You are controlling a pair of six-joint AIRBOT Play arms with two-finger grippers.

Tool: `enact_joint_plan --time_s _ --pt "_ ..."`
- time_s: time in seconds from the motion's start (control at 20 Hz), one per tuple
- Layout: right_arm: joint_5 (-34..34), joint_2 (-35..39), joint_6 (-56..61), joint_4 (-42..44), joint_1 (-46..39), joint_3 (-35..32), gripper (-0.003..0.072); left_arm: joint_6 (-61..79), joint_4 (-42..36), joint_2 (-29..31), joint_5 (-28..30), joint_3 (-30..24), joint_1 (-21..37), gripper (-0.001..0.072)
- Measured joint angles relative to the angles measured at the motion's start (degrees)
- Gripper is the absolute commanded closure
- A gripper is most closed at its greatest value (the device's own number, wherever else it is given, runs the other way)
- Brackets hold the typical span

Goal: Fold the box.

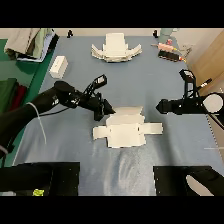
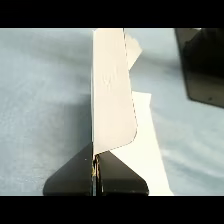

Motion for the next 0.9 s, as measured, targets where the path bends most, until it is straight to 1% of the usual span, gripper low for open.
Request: enact_joint_plan --time_s 0.15,0.25,0.35,0.6,0.9 --pt "0.37 -0.07 1.53 -1.07 0.0 1.57 0.0172 9.2 -4.39 6.58 7.26 -7.69 -3.04 0.0702" --pt "0.57 -0.09 2.21 -1.09 0.02 2.05 0.0173 15.41 -8.11 9.68 10.16 -11.98 -4.24 0.0702" --pt "0.61 -0.09 2.67 -1.49 -0.02 2.29 0.0172 19.96 -11.1 11.34 11.78 -14.99 -5.05 0.0701" --pt "0.7 -0.09 3.1 -1.14 0.09 2.51 0.0172 25.03 -14.05 12.66 14.19 -19.04 -5.55 0.0701" --pt "0.68 -0.09 3.21 -0.81 0.13 2.51 0.0172 25.99 -13.11 12.92 15.08 -20.7 -5.66 0.0697"
